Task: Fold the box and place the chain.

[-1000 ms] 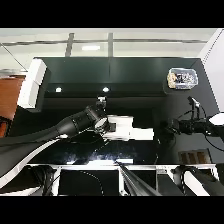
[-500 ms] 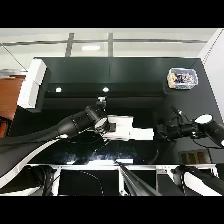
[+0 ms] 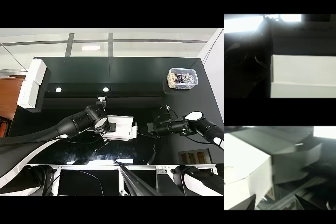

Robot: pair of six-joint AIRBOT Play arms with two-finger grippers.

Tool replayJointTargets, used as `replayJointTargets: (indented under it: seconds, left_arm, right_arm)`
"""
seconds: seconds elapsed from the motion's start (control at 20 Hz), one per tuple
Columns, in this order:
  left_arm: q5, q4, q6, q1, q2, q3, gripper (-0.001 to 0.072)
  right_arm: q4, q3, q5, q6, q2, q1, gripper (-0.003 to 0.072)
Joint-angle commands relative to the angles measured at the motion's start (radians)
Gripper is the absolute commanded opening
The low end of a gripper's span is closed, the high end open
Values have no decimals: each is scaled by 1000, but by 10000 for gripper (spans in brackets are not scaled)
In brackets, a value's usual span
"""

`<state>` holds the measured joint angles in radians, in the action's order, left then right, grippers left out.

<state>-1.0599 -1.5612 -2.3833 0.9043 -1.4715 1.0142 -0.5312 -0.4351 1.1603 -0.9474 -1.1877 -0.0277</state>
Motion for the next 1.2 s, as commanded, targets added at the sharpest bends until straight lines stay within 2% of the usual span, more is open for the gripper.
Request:
replayJointTargets:
  seconds: [0.0,0.45,0.7,0.75,0.9,1.15]
  left_arm:
    - [0,0,0,0,0,-1,31]
    - [0,-1,0,0,0,-1,31]
    - [0,-1,0,0,0,-1,31]
    - [0,-1,0,0,0,-1,31]
    - [0,-1,0,0,0,-1,31]
    - [0,-1,0,0,-1,-1,31]
  right_arm:
    - [30,-23,66,21,-1,-32,552]
    - [5,-109,-125,-149,-1,-233,535]
    - [-213,-125,-239,-377,-1,-372,528]
    - [-270,-141,-256,-430,-1,-405,444]
    - [-410,-200,-279,-580,-1,-475,445]
    - [-559,-267,-276,-765,-1,-539,435]
